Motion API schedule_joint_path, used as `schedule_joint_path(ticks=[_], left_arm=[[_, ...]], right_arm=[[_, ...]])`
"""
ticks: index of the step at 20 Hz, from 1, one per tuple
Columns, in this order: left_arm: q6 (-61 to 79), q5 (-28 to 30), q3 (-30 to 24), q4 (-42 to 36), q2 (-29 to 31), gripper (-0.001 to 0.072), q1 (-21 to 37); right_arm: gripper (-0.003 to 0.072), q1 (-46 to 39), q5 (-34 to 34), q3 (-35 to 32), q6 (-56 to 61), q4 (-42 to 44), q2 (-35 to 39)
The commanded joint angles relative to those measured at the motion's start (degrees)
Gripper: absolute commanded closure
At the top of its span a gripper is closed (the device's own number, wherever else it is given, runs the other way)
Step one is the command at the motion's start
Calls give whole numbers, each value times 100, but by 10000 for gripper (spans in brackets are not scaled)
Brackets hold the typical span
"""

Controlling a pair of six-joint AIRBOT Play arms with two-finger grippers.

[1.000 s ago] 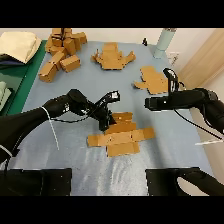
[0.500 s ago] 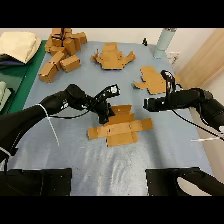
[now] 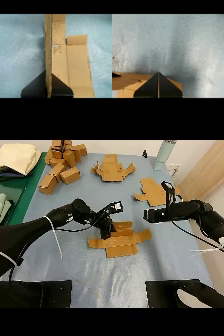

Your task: Fold the box.

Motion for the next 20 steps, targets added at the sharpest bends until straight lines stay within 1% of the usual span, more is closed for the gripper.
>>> schedule_joint_path(ticks=[1, 3, 7, 11, 15, 20], left_arm=[[-24, 13, -87, 15, -37, 699, -31], [-22, -13, -85, -11, -24, 698, -28], [-7, -87, -85, -13, 125, 698, -17], [44, -236, -85, -35, 225, 698, -13], [323, -339, -85, -380, 225, 698, 15], [398, -308, -85, -396, 11, 698, 15]], right_arm=[[682, 7, -52, 4, -7, 37, -4], [682, 4, -302, 4, -7, -26, -4], [683, 4, -789, -22, 90, -466, -2], [683, 7, -697, -251, 153, -350, 0], [683, 4, -662, -376, 153, -304, 0], [683, 4, -474, -376, 153, -267, 0]])
